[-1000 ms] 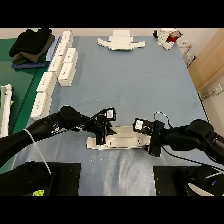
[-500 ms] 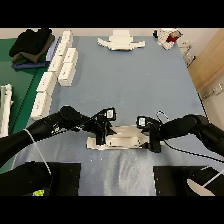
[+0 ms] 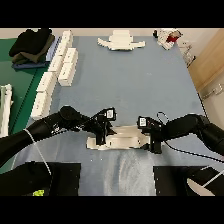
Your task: Fold the box.
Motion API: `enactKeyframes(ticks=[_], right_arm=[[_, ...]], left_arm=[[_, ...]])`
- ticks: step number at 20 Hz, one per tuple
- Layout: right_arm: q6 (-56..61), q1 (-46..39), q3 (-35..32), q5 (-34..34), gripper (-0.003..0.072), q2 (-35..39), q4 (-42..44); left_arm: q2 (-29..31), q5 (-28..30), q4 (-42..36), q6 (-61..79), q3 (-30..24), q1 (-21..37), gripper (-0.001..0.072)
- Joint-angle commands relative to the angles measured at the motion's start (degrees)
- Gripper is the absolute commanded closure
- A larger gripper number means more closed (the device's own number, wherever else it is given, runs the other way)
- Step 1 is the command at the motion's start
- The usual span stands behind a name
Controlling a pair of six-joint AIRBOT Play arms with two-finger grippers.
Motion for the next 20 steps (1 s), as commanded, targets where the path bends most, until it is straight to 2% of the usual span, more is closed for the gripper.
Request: enactKeyframes(ticks=[1,5,9,11,16,17,18,20], right_arm=[[0.1,0.1,0.0,-0.4,-0.0034,-0.5,0.5],[-1.6,2.5,-0.1,4.3,-0.0034,-2.1,0.8],[-7.3,2.9,-2.1,5.5,-0.0034,-3.2,1.8],[-8.1,2.9,-2.8,6.1,0.0041,-3.3,1.8],[-8.1,2.9,-4.5,7.7,0.0049,-3.3,1.8],[-8.1,2.9,-4.6,7.8,0.0113,-3.3,1.8],[-8.1,2.9,-4.6,7.8,0.0144,-3.3,1.9],[-8.1,3.0,-4.6,8.0,0.0145,-3.3,2.1]], left_arm=[[0.0,0.1,0.0,0.0,0.0,0.0,0.0695],[0.0,0.1,0.0,0.0,0.0,0.0,0.0695],[0.0,0.1,0.0,0.0,0.0,0.0,0.0695],[0.0,0.0,0.0,0.0,0.0,0.0,0.0695],[0.0,0.1,0.0,0.0,0.0,0.0,0.0695],[0.0,0.1,0.0,0.0,0.0,0.0,0.0695],[0.0,0.1,0.0,0.0,0.0,0.0,0.0695],[0.0,0.1,0.0,0.0,0.0,0.0,0.0695]])
